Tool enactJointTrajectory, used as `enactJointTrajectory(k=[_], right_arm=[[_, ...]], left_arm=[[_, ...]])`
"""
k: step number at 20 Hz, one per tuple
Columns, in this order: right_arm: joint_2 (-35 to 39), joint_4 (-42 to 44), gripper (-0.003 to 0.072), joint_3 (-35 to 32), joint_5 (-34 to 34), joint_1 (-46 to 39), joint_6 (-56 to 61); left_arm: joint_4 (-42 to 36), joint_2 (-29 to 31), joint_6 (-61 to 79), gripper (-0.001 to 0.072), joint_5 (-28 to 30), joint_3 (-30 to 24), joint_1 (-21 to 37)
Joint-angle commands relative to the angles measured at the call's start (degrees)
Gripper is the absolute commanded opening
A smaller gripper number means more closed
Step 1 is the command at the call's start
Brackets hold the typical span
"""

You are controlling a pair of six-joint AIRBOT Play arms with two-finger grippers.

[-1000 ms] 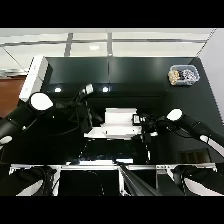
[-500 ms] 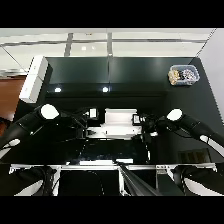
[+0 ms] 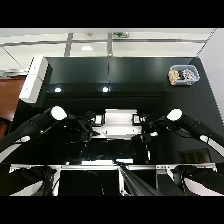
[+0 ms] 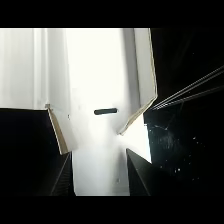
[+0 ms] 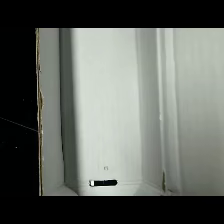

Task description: Fold the box and place the chain.

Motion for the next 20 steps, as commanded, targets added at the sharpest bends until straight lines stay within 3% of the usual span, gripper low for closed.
enactJointTrajectory(k=[1,5,6,7,8,11,14,18,19,20], right_arm=[[0.0,0.0,0.0062,0.0,0.0,0.0,0.0],[0.0,0.0,0.0062,0.0,0.0,0.0,0.0],[0.0,0.0,0.0062,0.0,0.0,0.0,0.0],[0.0,0.0,0.0062,0.0,0.0,0.0,0.0],[0.0,0.0,0.0062,0.0,0.0,0.0,0.0],[0.0,0.0,0.0062,0.0,0.0,0.0,0.0],[0.0,0.0,0.0062,0.0,0.0,0.0,0.0],[0.0,0.0,0.0062,0.0,0.0,0.0,0.0],[0.0,0.0,0.0062,0.0,0.0,0.0,0.0],[0.0,0.0,0.0062,0.0,0.0,0.0,0.0]], left_arm=[[-4.9,-0.7,0.6,0.0411,0.1,0.0,-0.2],[-7.0,-0.7,0.6,0.0401,-2.0,0.0,-0.3],[-7.0,-0.7,0.6,0.0357,-2.1,0.0,-0.3],[-7.0,-0.7,0.6,0.0250,-2.0,0.0,-0.3],[-7.1,-0.7,0.6,0.0197,-2.1,0.0,-0.3],[-9.7,-1.1,0.5,0.0131,-1.6,0.0,-0.4],[-14.3,-2.7,0.7,0.0134,-0.7,0.0,-2.4],[-14.5,-4.8,1.4,0.0148,3.5,0.0,-5.7],[-14.5,-4.7,1.4,0.0199,4.2,0.0,-5.7],[-14.4,-4.7,1.4,0.0202,4.7,0.0,-5.6]])
